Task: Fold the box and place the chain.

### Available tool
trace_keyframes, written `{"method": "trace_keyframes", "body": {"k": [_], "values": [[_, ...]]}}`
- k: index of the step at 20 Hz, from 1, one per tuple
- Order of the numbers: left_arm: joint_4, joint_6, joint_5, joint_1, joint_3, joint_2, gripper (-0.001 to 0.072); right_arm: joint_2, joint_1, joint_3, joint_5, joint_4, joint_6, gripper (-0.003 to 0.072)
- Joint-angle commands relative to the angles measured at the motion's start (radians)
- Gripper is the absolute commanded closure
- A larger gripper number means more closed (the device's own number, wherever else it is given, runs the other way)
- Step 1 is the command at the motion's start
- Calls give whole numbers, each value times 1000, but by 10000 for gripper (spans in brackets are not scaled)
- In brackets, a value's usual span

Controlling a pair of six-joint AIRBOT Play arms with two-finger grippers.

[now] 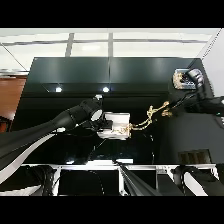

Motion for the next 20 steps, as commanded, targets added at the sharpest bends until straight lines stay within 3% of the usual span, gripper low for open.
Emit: {"method": "trace_keyframes", "body": {"k": [1,5,13,20], "values": [[-2,0,1,0,0,0,678,86,0,141,209,146,79,671],[-2,0,0,0,0,0,678,94,14,143,298,403,87,671],[-2,0,1,0,0,0,679,71,210,92,192,550,87,672],[-2,0,0,0,0,0,678,-15,398,89,60,552,87,672]]}}
